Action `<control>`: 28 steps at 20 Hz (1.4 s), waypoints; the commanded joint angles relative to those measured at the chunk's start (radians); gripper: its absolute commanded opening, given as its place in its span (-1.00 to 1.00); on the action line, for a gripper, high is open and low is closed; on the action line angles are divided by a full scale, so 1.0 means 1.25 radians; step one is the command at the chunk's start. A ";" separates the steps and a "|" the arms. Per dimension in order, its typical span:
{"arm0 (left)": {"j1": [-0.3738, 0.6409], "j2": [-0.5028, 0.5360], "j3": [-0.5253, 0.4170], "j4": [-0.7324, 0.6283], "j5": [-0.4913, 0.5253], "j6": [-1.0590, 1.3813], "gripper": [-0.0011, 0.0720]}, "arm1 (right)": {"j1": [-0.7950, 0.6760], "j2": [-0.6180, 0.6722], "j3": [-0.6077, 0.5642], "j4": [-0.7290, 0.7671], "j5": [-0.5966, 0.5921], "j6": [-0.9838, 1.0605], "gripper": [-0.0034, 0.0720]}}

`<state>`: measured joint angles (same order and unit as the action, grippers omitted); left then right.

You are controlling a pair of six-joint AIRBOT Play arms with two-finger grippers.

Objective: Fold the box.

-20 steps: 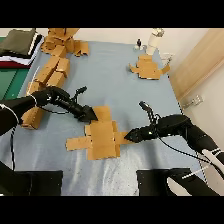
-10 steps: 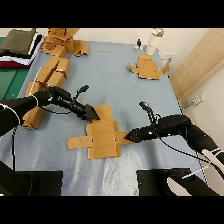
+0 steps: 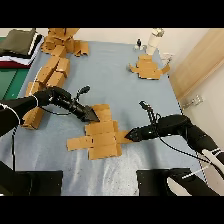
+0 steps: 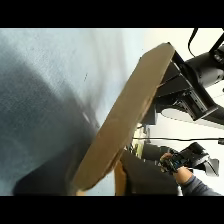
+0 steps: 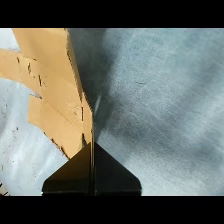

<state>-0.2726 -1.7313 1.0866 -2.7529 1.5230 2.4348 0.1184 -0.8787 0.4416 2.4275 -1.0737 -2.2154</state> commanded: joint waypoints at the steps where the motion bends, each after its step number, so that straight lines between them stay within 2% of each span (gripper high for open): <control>1: 0.000 -0.001 0.001 0.000 0.011 0.011 -0.66 | 0.001 0.000 0.000 0.000 0.004 -0.001 -0.91; 8: 0.000 -0.001 0.001 0.000 0.004 0.015 -0.67 | 0.001 0.000 0.000 0.000 0.003 0.000 -0.91; 9: 0.000 -0.001 0.001 0.000 0.000 0.015 -0.57 | 0.001 0.000 0.000 0.000 0.003 0.000 -0.91; 10: 0.000 -0.001 0.001 0.000 -0.006 0.010 -0.20 | 0.001 0.000 0.000 0.000 0.003 -0.001 -0.91; 11: 0.000 -0.001 0.001 0.000 -0.011 0.009 -0.07 | 0.001 0.000 0.000 0.000 0.003 0.000 -0.91; 15: 0.002 -0.001 0.001 0.000 -0.013 0.014 -0.07 | 0.001 0.000 0.000 0.000 0.003 0.000 -0.91; 16: 0.006 -0.001 0.001 0.000 -0.013 0.016 -0.14 | 0.001 0.000 0.000 0.000 0.003 0.000 -0.91; 17: 0.012 -0.001 0.001 0.000 -0.013 0.016 -0.37 | 0.001 0.000 0.000 0.000 0.003 0.000 -0.91; 28: 0.028 -0.001 0.001 -0.014 -0.017 0.025 -0.36 | 0.001 0.000 0.000 0.000 0.003 0.000 -0.91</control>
<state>-0.2386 -1.7313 1.0866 -2.7678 1.5021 2.4630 0.1184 -0.8787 0.4419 2.4271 -1.0691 -2.2158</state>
